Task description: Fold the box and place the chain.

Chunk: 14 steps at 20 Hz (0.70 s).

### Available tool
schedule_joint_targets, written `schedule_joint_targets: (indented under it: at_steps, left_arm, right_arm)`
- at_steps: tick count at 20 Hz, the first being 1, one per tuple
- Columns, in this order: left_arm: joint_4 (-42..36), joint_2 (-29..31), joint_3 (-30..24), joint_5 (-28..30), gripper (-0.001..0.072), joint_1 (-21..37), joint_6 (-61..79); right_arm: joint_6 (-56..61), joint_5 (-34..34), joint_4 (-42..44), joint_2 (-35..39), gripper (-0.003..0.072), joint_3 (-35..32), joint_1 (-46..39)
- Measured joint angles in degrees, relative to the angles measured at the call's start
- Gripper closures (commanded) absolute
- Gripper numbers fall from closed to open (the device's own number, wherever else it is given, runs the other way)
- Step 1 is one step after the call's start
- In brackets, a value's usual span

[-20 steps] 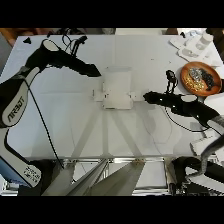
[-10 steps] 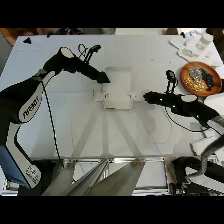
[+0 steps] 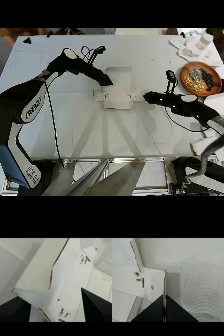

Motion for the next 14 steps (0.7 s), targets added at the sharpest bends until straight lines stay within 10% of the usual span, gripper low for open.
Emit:
schedule_joint_targets:
  at_steps: [3, 5, 8, 11, 14]
  left_arm:
    - [0.8, 0.0, 0.0, -2.5, 0.0126, -0.3, 3.0]
    - [1.3, 0.0, 0.0, -3.5, 0.0372, -0.5, 4.9]
    - [1.7, 0.0, 0.0, -4.1, 0.0378, -0.8, 7.5]
    - [1.9, 0.0, 0.0, -4.0, 0.0698, -1.2, 9.7]
    - [2.1, 0.0, 0.0, -3.8, 0.0703, -1.6, 11.9]
  right_arm:
    - [0.0, 0.0, 0.0, 0.0, 0.0675, 0.0, 0.0]
    - [0.0, 0.0, 0.0, 0.0, 0.0675, 0.0, 0.0]
    - [0.0, 0.0, 0.0, 0.0, 0.0675, 0.0, 0.0]
    - [0.0, 0.0, 0.0, 0.0, 0.0675, 0.0, 0.0]
    - [0.0, -0.1, 0.0, 0.0, 0.0675, 0.0, 0.0]
